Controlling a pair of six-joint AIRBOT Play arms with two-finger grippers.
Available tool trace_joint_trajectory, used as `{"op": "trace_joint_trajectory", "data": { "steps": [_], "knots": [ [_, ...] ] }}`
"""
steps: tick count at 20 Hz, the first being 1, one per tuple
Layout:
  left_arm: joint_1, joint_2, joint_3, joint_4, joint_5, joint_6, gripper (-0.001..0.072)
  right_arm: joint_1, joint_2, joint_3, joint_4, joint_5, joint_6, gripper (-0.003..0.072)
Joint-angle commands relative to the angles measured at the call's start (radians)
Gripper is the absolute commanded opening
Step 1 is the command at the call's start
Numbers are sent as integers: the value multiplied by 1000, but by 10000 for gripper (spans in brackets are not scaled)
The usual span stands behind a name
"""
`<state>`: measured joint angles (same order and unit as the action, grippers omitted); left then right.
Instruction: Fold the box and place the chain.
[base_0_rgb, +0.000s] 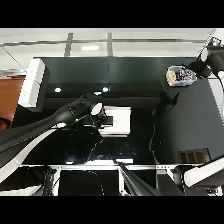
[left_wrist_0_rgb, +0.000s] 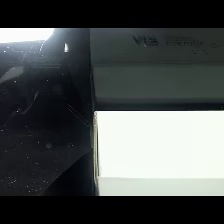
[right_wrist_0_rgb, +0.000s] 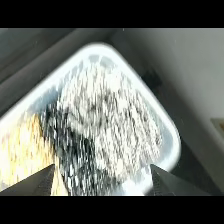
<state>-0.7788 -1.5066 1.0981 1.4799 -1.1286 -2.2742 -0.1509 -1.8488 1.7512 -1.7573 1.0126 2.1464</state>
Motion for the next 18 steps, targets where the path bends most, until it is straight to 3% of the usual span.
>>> {"op": "trace_joint_trajectory", "data": {
  "steps": [1, 9, 12, 18],
  "knots": [
    [0, 0, 1, 0, -3, 0, 24, -28, -202, 272, 18, 146, 27, 670],
    [0, 0, 1, 0, -2, 0, 24, -48, -306, 307, 63, 141, 26, 661],
    [0, 0, 1, 0, -2, 0, 24, -48, -288, 307, 63, 137, -43, 8],
    [0, 0, 1, 0, -3, 0, 24, -48, -85, 307, 32, 186, -273, 8]
  ]
}}
